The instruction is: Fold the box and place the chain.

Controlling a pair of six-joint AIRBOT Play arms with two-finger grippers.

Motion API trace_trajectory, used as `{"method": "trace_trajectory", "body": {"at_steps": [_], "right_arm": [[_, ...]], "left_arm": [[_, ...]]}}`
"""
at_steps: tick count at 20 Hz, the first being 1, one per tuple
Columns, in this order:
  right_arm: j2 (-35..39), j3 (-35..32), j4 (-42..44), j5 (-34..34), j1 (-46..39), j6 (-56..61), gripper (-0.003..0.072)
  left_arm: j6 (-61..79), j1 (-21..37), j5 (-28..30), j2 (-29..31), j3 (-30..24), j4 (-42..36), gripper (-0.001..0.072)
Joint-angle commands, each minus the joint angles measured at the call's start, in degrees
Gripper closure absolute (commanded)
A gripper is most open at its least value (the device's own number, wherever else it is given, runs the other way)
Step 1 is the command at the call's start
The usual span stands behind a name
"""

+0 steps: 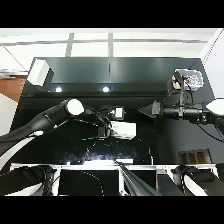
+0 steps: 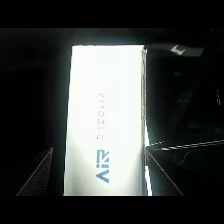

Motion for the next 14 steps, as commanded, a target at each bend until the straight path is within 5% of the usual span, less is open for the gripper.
{"method": "trace_trajectory", "body": {"at_steps": [1, 14], "right_arm": [[0.04, 0.04, -0.02, -0.48, -0.13, 0.07, 0.0641], [0.04, 0.04, -0.17, -1.57, -0.13, 0.07, 0.0641]], "left_arm": [[-0.17, -1.18, 0.72, -1.99, 0.68, 0.17, -0.0006], [-0.24, -1.20, -0.68, -2.01, 0.66, 0.17, -0.0006]]}}
